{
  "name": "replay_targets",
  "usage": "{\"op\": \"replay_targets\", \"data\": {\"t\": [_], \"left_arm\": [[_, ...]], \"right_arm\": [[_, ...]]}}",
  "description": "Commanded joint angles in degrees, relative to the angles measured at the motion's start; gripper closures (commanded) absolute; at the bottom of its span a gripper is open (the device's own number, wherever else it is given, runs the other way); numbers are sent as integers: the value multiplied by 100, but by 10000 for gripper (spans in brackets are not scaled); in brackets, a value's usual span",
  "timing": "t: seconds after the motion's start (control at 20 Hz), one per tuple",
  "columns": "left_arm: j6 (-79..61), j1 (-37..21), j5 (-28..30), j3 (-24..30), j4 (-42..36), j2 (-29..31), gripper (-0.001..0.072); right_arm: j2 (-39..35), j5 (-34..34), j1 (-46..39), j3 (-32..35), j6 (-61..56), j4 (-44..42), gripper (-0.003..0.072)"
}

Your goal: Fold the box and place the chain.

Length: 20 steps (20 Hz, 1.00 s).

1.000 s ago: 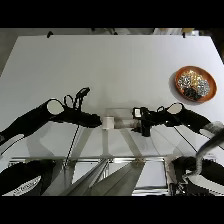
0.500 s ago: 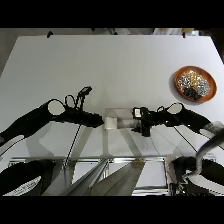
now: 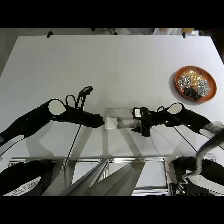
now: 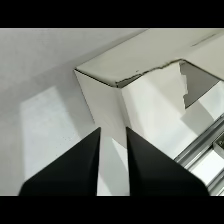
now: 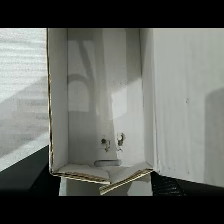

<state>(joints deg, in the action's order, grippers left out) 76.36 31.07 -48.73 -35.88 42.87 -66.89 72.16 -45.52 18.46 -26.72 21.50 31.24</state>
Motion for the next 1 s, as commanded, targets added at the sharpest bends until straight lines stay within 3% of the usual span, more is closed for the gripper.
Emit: {"op": "replay_targets", "data": {"t": [0.0, 0.35, 0.45, 0.75, 0.95], "left_arm": [[17, 72, -15, -72, 15, 2, 486], [435, 409, 122, -256, 273, -175, 475], [813, 546, 138, -339, 540, -275, 433], [2063, 894, 173, -793, 1580, -452, 433], [2806, 1132, -101, -1139, 2109, -660, 433]], "right_arm": [[-4, -2, -2, -4, -2, 0, 372], [-4, -2, -2, -4, -2, 0, 372], [-4, -2, -2, -4, -2, 0, 372], [-4, -2, -2, -4, -2, 0, 372], [-4, -4, -2, -4, 0, 0, 372]]}}
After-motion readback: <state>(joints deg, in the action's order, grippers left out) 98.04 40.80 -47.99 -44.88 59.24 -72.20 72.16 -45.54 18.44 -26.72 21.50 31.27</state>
